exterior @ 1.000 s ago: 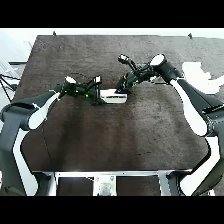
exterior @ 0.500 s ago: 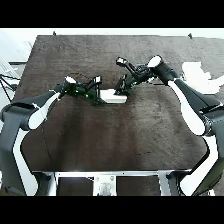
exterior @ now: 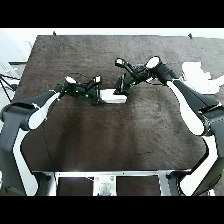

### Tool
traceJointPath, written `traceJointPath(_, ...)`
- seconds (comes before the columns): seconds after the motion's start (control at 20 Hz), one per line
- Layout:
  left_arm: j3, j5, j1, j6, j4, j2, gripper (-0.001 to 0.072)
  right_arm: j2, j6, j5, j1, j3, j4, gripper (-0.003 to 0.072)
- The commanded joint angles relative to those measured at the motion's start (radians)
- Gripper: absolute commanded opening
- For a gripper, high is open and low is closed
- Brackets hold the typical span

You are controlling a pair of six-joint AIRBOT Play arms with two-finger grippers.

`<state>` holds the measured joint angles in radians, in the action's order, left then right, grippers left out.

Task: Fold the box and place the chain.

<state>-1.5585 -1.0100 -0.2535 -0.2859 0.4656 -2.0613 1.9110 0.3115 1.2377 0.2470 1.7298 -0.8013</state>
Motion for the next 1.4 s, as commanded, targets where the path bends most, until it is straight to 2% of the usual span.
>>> traceJointPath(0.0,0.0,0.0,0.0,-0.002,0.001,0.0,0.035,0.001,-0.01,-0.03,0.001,0.001,-0.001,0.0417)
traceJointPath(0.5,0.0,0.0,0.0,-0.002,0.001,0.0,0.035,0.0,-0.01,-0.06,0.0,0.052,-0.004,0.0416)
traceJointPath(0.75,0.0,0.0,0.0,-0.002,0.001,0.0,0.035,0.008,-0.006,-0.071,0.034,0.051,-0.195,0.0418)
traceJointPath(1.15,0.0,0.0,0.0,-0.002,0.001,0.0,0.035,0.01,0.01,-0.063,0.057,0.051,-0.194,0.0417)
traceJointPath(1.35,0.0,0.0,0.0,-0.002,0.001,0.0,0.035,0.01,0.027,-0.011,0.063,0.044,-0.12,0.0415)
